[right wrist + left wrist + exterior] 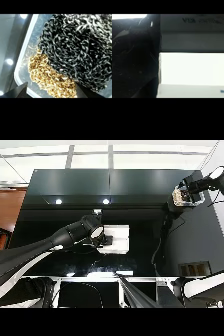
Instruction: Fold the box and place the chain.
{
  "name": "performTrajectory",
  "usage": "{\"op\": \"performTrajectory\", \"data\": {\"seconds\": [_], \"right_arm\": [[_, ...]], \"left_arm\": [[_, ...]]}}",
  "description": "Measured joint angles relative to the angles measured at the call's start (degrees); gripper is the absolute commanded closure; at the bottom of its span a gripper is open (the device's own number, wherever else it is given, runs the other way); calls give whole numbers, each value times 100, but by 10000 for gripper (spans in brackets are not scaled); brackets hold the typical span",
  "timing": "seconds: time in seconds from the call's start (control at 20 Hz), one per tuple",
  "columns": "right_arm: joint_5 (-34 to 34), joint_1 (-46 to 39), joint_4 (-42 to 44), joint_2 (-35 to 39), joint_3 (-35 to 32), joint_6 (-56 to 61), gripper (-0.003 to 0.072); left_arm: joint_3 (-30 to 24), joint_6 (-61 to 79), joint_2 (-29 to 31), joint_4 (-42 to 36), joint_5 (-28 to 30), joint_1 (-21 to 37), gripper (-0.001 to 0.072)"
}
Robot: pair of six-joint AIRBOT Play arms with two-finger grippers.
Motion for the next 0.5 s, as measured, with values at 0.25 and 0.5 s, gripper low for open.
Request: {"op": "performTrajectory", "data": {"seconds": [0.25, 0.5], "right_arm": [[-37, 2, 76, -76, 2, -72, 2], [74, 4, 142, -173, -4, -326, 245]], "left_arm": [[0, 0, 0, 0, 0, 0, 684], [0, 0, 0, 0, 0, 0, 684]]}}
